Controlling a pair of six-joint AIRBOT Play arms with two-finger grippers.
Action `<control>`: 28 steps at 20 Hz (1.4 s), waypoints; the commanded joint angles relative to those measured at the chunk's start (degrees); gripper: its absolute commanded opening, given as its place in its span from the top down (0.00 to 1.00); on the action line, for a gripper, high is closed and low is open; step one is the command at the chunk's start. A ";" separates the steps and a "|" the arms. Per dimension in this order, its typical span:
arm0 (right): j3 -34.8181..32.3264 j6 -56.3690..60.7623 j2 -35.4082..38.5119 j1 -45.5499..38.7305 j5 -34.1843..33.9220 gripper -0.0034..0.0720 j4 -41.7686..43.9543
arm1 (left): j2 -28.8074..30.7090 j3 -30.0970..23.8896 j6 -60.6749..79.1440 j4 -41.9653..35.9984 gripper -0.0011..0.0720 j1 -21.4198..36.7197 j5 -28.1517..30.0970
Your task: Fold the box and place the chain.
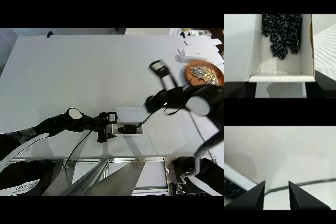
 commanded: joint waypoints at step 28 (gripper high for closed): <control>1.57 -1.16 -27.41 -23.12 -6.91 0.48 1.25 | 0.04 0.02 0.02 0.00 0.83 0.04 0.00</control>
